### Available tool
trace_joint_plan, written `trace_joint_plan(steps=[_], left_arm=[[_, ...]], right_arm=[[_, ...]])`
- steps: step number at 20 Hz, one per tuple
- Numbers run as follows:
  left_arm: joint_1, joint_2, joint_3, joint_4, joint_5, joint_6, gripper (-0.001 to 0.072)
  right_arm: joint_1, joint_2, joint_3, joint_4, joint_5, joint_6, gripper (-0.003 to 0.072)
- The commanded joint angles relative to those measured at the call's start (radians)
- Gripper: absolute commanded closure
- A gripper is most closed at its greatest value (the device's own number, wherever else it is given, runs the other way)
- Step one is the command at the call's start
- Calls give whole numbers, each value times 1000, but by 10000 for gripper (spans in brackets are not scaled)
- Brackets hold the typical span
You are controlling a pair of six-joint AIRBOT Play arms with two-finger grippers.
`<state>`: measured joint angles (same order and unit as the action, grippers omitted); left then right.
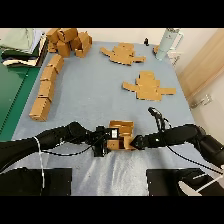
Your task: Fold the box.
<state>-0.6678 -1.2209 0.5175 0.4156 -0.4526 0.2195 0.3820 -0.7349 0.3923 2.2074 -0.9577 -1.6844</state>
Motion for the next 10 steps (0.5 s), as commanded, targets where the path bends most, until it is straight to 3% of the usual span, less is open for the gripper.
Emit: trace_joint_plan(steps=[1,4,10], left_arm=[[0,-1,1,0,0,0,107],[0,-1,1,0,0,0,107],[0,-1,1,0,0,0,107]], right_arm=[[51,-87,27,-14,60,5,190],[113,-167,103,-120,60,121,242],[283,-297,249,-439,18,533,242]])
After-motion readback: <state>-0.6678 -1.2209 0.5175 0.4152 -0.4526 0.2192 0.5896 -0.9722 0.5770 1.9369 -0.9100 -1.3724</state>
